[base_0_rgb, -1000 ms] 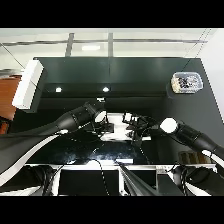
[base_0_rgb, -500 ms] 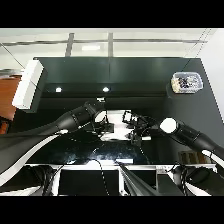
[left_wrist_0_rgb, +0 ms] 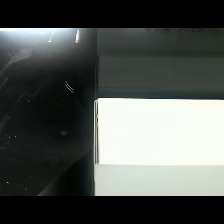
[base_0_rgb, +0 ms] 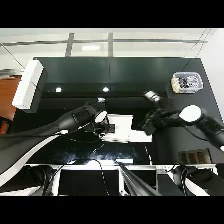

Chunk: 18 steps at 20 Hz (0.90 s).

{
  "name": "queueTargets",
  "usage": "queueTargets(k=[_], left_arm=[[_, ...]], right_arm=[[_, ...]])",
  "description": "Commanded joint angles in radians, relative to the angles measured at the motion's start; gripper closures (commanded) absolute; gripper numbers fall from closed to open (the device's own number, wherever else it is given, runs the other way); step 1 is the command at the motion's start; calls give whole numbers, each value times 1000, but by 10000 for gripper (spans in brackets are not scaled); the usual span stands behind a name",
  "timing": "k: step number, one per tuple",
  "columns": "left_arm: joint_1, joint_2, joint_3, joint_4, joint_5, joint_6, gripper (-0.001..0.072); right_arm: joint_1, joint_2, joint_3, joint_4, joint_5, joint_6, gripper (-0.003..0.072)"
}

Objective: Fold the box and place the chain.

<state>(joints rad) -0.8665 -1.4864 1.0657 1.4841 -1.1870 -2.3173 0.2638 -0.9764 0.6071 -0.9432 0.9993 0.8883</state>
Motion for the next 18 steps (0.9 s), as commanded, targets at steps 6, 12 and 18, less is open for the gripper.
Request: queueTargets(k=[6, 12, 18], left_arm=[[0, 0, 0, 12, 4, -1, 683], [0, 0, 0, 16, 5, -1, 684], [0, 0, 0, 16, 4, -1, 684]], right_arm=[[-448, 14, -87, -100, 199, 522, 669], [-320, -136, -137, -11, 167, 508, 669], [-153, -195, -136, 205, 100, 399, 655]])
